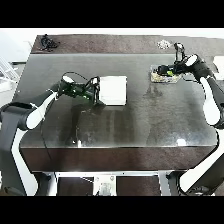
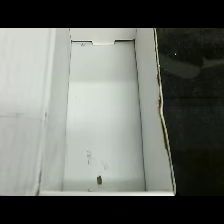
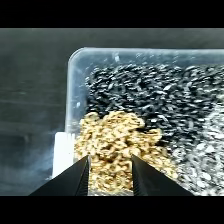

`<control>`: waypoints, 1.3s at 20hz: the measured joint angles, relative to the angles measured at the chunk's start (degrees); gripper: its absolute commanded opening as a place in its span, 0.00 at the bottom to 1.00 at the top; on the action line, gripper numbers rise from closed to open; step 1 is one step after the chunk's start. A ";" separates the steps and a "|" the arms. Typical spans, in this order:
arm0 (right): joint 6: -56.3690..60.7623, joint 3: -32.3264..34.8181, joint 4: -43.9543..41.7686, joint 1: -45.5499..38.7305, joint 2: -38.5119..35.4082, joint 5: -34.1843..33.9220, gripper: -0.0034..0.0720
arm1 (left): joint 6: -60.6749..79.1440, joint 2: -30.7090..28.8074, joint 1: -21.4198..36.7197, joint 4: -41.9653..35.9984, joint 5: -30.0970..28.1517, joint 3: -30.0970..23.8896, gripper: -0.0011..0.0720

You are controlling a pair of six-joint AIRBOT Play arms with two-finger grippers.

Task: Fold the box and place the chain.

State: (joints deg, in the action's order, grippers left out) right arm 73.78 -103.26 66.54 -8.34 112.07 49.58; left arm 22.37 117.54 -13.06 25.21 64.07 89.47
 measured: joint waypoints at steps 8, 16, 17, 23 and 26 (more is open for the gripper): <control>-0.90 -0.17 -1.40 0.68 0.83 3.56 0.28 | 0.00 0.00 0.00 0.00 0.00 0.00 0.64; 0.00 -4.26 -1.33 1.01 1.11 6.75 0.06 | -0.02 0.00 0.00 0.00 0.00 0.00 0.64; 0.42 -5.66 -1.33 1.05 0.98 7.72 0.06 | -0.02 0.00 0.00 0.00 0.00 0.00 0.64; 3.69 -10.34 3.76 2.19 -5.51 13.18 0.06 | 0.00 0.00 0.00 0.00 0.00 0.00 0.64; 4.59 -10.88 6.64 4.31 -13.14 14.97 0.06 | 0.00 0.00 0.00 0.00 0.00 0.00 0.64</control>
